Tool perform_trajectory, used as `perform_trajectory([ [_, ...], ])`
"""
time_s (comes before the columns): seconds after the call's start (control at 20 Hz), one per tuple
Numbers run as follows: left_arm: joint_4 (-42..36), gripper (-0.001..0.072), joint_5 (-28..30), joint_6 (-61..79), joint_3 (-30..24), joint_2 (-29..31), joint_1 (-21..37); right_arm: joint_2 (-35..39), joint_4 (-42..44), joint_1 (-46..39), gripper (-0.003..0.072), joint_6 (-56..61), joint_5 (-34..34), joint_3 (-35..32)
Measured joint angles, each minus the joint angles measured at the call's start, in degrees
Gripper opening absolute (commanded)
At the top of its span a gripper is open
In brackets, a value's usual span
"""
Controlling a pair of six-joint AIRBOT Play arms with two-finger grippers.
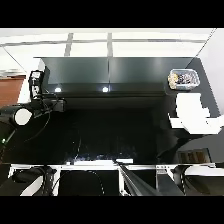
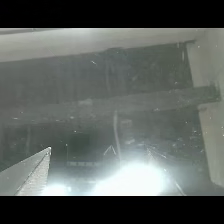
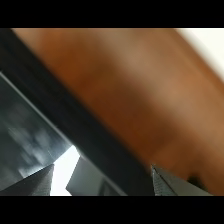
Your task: Fold the box and place the chain.
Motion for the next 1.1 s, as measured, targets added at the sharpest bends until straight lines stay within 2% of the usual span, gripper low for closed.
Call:
perform_trajectory([
  [0.15,-2.0,0.0698,-0.4,-0.2,0.0,-0.2,0.0,-4.3,5.7,-3.3,0.072,-10.4,6.8,1.4],
  [0.35,-4.5,0.0697,-0.6,-0.3,0.0,-0.7,0.0,-6.4,10.5,-4.5,0.072,-23.4,10.5,0.2],
  [0.45,-5.0,0.0698,-0.6,-0.3,0.0,-0.8,0.0,-6.8,11.3,-4.5,0.0501,-27.5,11.5,-1.2],
  [0.5,-5.2,0.0698,-0.6,-0.4,0.0,-0.8,0.0,-6.9,11.4,-4.5,0.0488,-29.0,11.8,-1.7],
  [0.55,-5.3,0.0698,-0.6,-0.4,0.0,-0.8,0.0,-6.9,11.8,-4.5,0.0356,-30.2,11.9,-2.0],
  [0.6,-5.4,0.0698,-0.6,-0.4,0.0,-0.9,0.0,-6.8,12.1,-4.4,0.0155,-31.0,12.3,-2.3],
  [0.65,-5.5,0.0698,-0.6,-0.4,0.0,-0.9,0.0,-6.6,12.6,-4.3,-0.0001,-31.6,12.6,-2.4],
  [0.95,-5.6,0.0697,-0.8,-0.2,0.0,-0.9,0.0,-1.2,18.4,-3.4,0.0007,-32.5,14.9,-4.0],
  [1.1,-5.4,0.0697,-0.8,-0.2,0.0,-0.9,0.0,5.9,23.6,-2.4,0.0007,-31.9,14.2,-11.3],
])
